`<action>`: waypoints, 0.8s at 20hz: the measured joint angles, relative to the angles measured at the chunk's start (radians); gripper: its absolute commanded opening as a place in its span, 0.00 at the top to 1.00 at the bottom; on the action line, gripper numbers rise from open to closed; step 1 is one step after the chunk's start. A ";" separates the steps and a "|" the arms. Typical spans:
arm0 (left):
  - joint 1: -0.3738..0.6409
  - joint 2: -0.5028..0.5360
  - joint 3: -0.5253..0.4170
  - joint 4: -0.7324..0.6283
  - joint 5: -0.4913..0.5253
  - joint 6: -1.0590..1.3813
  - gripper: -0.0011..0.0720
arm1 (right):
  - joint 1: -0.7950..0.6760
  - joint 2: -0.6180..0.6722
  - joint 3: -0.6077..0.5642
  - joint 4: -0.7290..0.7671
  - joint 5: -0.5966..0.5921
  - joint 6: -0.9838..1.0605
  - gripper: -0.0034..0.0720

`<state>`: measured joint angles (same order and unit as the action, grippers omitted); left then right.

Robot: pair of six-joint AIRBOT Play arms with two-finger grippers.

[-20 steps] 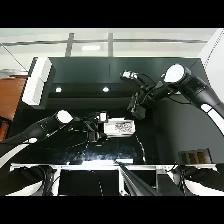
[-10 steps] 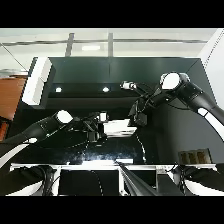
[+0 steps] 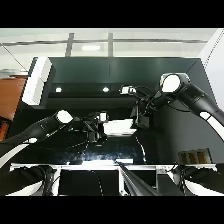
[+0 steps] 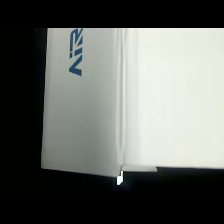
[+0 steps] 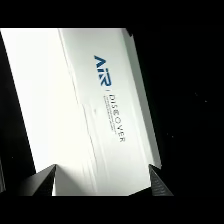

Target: Fold the box and place the chain.

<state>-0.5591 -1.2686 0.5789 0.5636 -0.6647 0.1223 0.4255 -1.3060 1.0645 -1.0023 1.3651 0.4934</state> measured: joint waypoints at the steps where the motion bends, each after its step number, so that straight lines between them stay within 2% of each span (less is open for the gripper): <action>1: 0.000 0.000 0.000 0.000 0.000 0.000 0.43 | 0.006 0.002 -0.003 -0.006 0.000 0.000 0.01; 13: 0.000 0.000 0.000 0.000 0.000 0.000 0.43 | 0.061 0.007 -0.050 -0.107 -0.100 0.066 0.03; 14: 0.000 0.000 0.000 0.000 0.000 0.000 0.43 | 0.062 0.007 -0.051 -0.109 -0.104 0.068 0.13; 16: 0.000 0.000 0.000 0.000 0.000 0.000 0.43 | 0.065 0.007 -0.051 -0.113 -0.111 0.072 0.16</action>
<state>-0.5591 -1.2686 0.5789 0.5636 -0.6651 0.1219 0.4904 -1.2987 1.0138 -1.1149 1.2537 0.5659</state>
